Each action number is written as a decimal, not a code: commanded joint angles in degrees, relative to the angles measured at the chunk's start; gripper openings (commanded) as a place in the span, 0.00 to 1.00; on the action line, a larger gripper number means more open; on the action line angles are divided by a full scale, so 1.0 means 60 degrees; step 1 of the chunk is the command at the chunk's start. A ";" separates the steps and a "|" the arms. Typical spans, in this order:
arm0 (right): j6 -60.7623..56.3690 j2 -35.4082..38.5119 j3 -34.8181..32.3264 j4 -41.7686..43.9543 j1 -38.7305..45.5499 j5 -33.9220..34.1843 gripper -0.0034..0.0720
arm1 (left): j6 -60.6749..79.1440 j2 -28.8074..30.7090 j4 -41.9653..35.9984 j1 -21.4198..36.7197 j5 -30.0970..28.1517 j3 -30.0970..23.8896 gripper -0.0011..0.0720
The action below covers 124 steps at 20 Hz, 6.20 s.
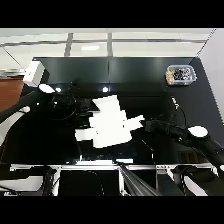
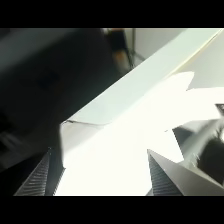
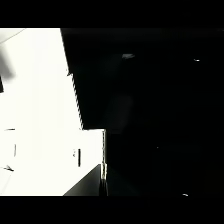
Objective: Fold the box and place the chain.
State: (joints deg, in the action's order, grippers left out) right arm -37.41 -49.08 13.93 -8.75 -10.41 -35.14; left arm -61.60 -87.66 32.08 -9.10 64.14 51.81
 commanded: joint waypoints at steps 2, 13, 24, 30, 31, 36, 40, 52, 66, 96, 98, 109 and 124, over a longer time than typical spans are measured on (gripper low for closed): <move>-0.0015 0.0007 -0.0011 0.0062 -0.0131 0.0149 0.07 | 0.0251 -0.0794 -0.0127 -0.0029 0.1020 0.0361 0.98; -0.0015 0.0007 -0.0015 0.0055 -0.0131 0.0069 0.07 | 0.2390 -0.2291 0.1206 -0.0896 0.4087 0.2328 0.44; -0.0903 0.0011 0.1614 -0.4204 0.0747 -0.1534 0.93 | 0.2437 -0.1756 0.2116 -0.0973 0.4280 0.2765 0.04; -0.1978 0.0011 0.4149 -0.8604 0.2036 -0.3880 0.93 | 0.4608 0.1807 0.0918 -0.2044 0.0036 0.0022 0.05; -0.1978 0.0011 0.4156 -0.8710 0.2062 -0.3738 0.93 | 0.4925 0.2350 0.0845 -0.2197 -0.0845 -0.0484 0.05; -0.1781 -0.0007 0.4153 -0.8043 0.2055 -0.3085 0.93 | 0.8207 0.2714 0.1566 -0.2506 -0.2186 -0.0940 0.05; 0.0634 -0.0018 0.3748 -0.8032 0.1657 -0.3027 0.93 | 0.8998 0.2335 0.1610 -0.2634 -0.3045 -0.0936 0.05; 0.4659 -0.0022 0.2047 -0.6470 -0.0503 -0.2004 0.93 | 0.9770 0.1574 0.2222 -0.3085 -0.2838 -0.0852 0.05; 0.6131 -0.1075 0.2018 -0.6455 -0.2062 -0.1840 0.93 | 1.0236 0.1228 0.2255 -0.3075 -0.2575 -0.0816 0.05; 0.7577 -0.2033 0.2776 -0.4277 -0.2459 -0.0029 0.93 | 1.0233 0.1228 0.2259 -0.3078 -0.2539 -0.0820 0.05; 0.7581 -0.2036 0.2776 -0.4269 -0.2259 -0.0015 0.93 | 1.0233 0.1228 0.2262 -0.3075 -0.2543 -0.0820 0.05; 0.9861 -0.3005 0.2776 -0.2426 -0.2153 -0.1078 0.93 | 1.0233 0.1228 0.2262 -0.3075 -0.2579 -0.0820 0.05; 0.9089 -0.3781 0.2820 -0.2761 -0.2302 -0.0900 0.93 | 1.0233 0.1228 0.2259 -0.3075 -0.2586 -0.0820 0.05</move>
State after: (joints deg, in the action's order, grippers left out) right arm 18.94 -71.53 30.70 -24.10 -23.57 -41.47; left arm -0.16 -80.25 45.65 -27.57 48.66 46.85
